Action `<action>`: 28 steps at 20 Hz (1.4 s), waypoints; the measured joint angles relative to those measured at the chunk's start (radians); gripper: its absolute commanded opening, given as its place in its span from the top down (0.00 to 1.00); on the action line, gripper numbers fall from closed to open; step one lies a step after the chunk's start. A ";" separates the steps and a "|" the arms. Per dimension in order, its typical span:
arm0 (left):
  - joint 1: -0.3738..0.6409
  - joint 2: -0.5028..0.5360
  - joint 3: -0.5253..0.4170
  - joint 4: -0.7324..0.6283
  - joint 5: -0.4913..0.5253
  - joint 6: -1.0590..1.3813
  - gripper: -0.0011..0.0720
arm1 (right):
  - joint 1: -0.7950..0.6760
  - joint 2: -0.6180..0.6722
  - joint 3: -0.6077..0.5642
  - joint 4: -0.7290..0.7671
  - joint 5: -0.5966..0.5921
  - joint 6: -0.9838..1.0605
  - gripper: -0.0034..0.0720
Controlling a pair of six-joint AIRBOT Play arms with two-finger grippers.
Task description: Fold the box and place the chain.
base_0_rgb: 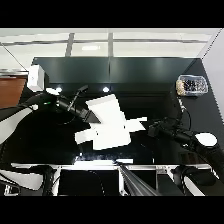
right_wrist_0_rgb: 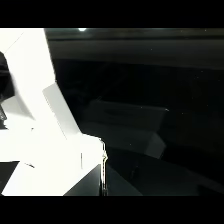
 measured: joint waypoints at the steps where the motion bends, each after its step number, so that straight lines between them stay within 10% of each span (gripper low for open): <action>1: -0.004 -0.006 0.007 0.000 -0.002 0.022 0.57 | 0.000 0.000 0.000 -0.002 -0.002 0.000 0.94; 7: -0.014 -0.019 0.047 0.069 -0.011 0.111 0.95 | 0.000 0.000 0.000 -0.016 -0.004 0.000 0.94; 8: -0.017 -0.019 0.052 0.078 -0.024 0.129 0.95 | 0.000 0.000 0.000 -0.024 -0.002 0.001 0.74; 9: -0.021 -0.019 0.055 0.101 -0.016 0.133 0.95 | 0.001 0.000 0.000 -0.039 -0.004 0.001 0.27; 10: -0.022 -0.019 0.058 0.115 -0.006 0.144 0.95 | 0.001 0.000 0.001 -0.054 -0.011 0.001 0.02; 16: -0.077 0.054 0.060 0.146 0.014 0.142 0.96 | -0.021 0.000 0.137 -0.395 0.032 0.001 0.02; 28: -0.322 0.303 -0.067 0.184 0.481 0.474 0.95 | 0.029 -0.007 0.278 -0.801 0.203 -0.223 0.02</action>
